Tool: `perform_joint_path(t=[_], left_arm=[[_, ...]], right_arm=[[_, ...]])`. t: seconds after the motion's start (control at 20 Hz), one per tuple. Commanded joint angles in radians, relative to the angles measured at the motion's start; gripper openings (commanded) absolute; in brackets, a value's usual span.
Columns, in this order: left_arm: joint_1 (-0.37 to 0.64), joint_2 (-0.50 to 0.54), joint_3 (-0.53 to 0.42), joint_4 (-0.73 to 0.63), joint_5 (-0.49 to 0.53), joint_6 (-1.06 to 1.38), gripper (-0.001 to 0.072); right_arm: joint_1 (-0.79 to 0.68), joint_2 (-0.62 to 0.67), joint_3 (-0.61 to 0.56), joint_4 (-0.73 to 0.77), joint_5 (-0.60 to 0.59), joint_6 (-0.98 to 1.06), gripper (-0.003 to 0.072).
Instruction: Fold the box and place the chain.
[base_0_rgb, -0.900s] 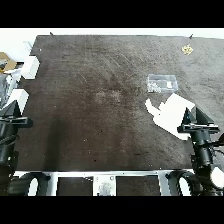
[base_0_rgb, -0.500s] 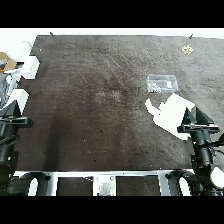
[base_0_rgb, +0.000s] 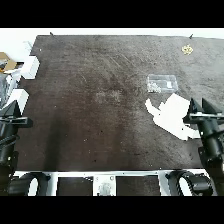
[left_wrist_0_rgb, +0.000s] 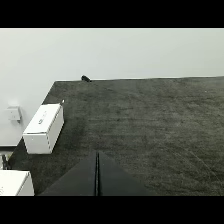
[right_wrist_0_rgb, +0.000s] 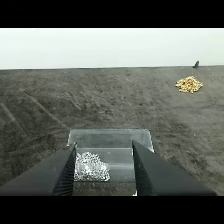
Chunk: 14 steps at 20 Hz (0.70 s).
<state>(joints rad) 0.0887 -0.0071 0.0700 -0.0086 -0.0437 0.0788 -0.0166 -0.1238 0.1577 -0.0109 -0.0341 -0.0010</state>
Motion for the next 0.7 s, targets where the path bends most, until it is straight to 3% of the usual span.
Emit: perform_joint_path(t=[0.0,0.15,0.3,0.4,0.55,0.65], left_arm=[[0.000,0.001,0.000,0.000,0.000,0.000,0.0015],[0.000,0.000,0.000,0.000,0.000,0.000,0.0015],[0.000,0.000,0.000,0.000,0.000,0.000,0.0015],[0.000,0.001,0.000,0.000,0.000,0.000,0.0015],[0.000,0.000,0.000,0.000,0.000,0.000,0.0015],[0.000,0.000,0.000,0.000,0.000,0.000,0.0015]], right_arm=[[-0.007,-0.227,0.159,0.043,-0.051,0.029,0.0396],[-0.091,-0.416,0.250,0.174,-0.032,0.028,0.0396],[-0.229,-0.542,0.263,0.178,0.163,0.122,0.0394],[-0.354,-0.597,0.266,-0.051,0.364,0.370,0.0376],[-0.500,-0.644,0.338,-0.567,0.579,0.747,0.0378],[-0.602,-0.643,0.402,-0.768,0.755,0.929,0.0378]])
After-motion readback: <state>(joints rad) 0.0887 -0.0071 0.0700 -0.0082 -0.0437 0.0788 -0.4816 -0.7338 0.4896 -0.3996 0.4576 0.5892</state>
